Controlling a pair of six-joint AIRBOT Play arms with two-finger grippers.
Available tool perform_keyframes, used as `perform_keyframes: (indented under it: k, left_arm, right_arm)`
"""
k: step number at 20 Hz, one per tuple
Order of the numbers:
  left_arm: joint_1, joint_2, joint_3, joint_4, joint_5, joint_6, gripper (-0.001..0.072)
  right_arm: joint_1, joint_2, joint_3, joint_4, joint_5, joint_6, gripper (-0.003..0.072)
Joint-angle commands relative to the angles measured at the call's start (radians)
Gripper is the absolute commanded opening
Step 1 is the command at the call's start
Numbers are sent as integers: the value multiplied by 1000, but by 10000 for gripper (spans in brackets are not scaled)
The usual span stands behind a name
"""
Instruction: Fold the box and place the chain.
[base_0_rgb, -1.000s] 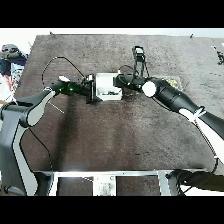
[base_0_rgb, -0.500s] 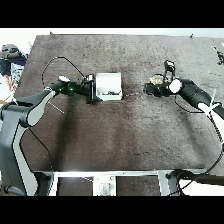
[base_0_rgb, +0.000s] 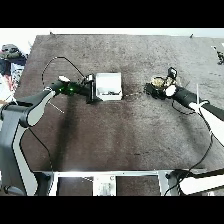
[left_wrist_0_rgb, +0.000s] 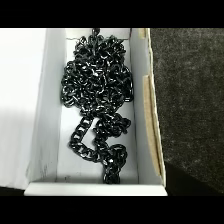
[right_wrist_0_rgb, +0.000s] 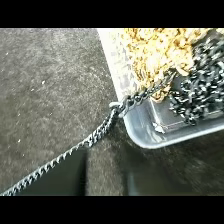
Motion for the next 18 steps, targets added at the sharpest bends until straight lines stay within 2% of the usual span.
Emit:
perform_keyframes:
  k: [1,2,3,6,10,14,18]
  left_arm:
    - [1,0,0,0,0,0,166]
    - [1,0,0,0,0,0,166]
    - [1,0,0,0,0,0,166]
    - [1,0,0,0,0,0,166]
    - [1,0,0,0,0,0,166]
    - [1,0,0,0,0,0,167]
    - [1,0,0,0,0,0,166]
  right_arm:
    - [3,-53,2,54,-101,2,150]
    - [3,-55,2,54,-114,2,149]
    - [6,-51,3,53,-116,2,12]
    - [47,28,3,53,-97,-49,11]
    - [138,225,3,52,-35,-97,11]
    - [245,379,3,52,-45,-100,11]
    - [345,429,40,52,-94,-100,11]
